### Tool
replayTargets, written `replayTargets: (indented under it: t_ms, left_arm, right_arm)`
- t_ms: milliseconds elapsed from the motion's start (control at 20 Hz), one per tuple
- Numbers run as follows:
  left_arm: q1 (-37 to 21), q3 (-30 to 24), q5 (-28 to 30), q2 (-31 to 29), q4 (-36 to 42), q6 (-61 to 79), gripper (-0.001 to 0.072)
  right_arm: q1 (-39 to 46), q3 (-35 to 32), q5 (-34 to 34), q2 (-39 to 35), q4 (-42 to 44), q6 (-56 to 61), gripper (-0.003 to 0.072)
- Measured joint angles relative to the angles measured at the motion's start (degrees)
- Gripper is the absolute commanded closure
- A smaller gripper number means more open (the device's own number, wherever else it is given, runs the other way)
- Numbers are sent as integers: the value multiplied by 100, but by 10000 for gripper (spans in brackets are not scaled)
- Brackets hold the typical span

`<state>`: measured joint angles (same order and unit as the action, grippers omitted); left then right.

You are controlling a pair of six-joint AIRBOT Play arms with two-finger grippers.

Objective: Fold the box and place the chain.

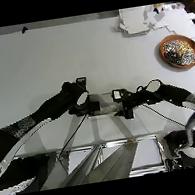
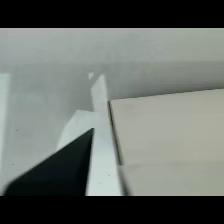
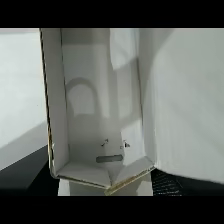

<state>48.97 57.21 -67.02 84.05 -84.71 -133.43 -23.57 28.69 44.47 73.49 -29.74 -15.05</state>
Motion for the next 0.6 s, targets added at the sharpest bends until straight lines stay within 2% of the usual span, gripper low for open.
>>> replayTargets:
  t_ms: [250,300,400,550,600]
  left_arm:
    - [-2,17,131,-4,214,415,141]
    - [-4,28,133,-4,243,437,179]
    - [-20,72,133,-11,282,490,332]
    - [-35,153,76,-24,280,490,449]
    - [-35,166,59,-24,275,459,449]
  right_arm:
    - [0,0,-15,0,4,2,284]
    - [0,0,-15,0,4,2,285]
    - [0,0,-13,0,7,2,285]
    - [0,0,-13,0,9,2,285]
    - [0,0,-13,0,9,2,285]
